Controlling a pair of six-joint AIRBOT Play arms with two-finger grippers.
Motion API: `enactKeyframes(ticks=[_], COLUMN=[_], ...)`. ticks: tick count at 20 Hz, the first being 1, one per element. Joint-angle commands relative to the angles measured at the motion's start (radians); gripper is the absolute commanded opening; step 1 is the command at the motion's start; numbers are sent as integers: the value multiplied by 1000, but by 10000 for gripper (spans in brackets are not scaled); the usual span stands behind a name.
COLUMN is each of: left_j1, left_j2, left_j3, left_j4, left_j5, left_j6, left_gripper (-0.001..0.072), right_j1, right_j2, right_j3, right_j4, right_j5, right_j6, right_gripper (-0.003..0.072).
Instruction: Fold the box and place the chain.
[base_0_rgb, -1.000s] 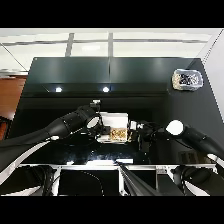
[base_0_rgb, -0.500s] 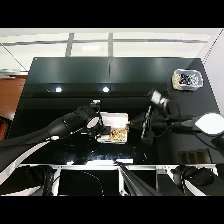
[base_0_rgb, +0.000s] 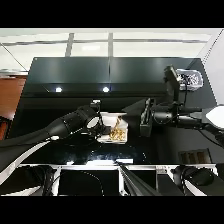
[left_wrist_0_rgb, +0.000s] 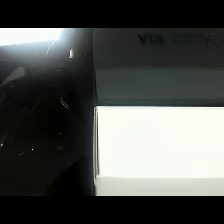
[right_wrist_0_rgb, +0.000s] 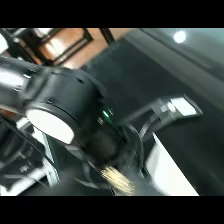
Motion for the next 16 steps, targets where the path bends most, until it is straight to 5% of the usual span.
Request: enactKeyframes(ticks=[1, 9, 11, 16], left_j1=[0, 3, 3, 3], left_j2=[0, 3, 4, 17], left_j3=[0, 35, 74, 156], left_j4=[0, 0, 0, 2], left_j5=[1, -32, -38, -169], left_j6=[0, -56, -56, 97], left_gripper=[32, 55, 435, 464], right_j1=[-7, -217, -243, -261], right_j2=[-20, -7, -7, -7], right_j3=[4, 12, 12, 12], right_j4=[-129, -143, -143, -147], right_j5=[6, 180, 189, 177], right_j6=[115, 141, 141, 141], right_gripper=[693, 692, 691, 692])
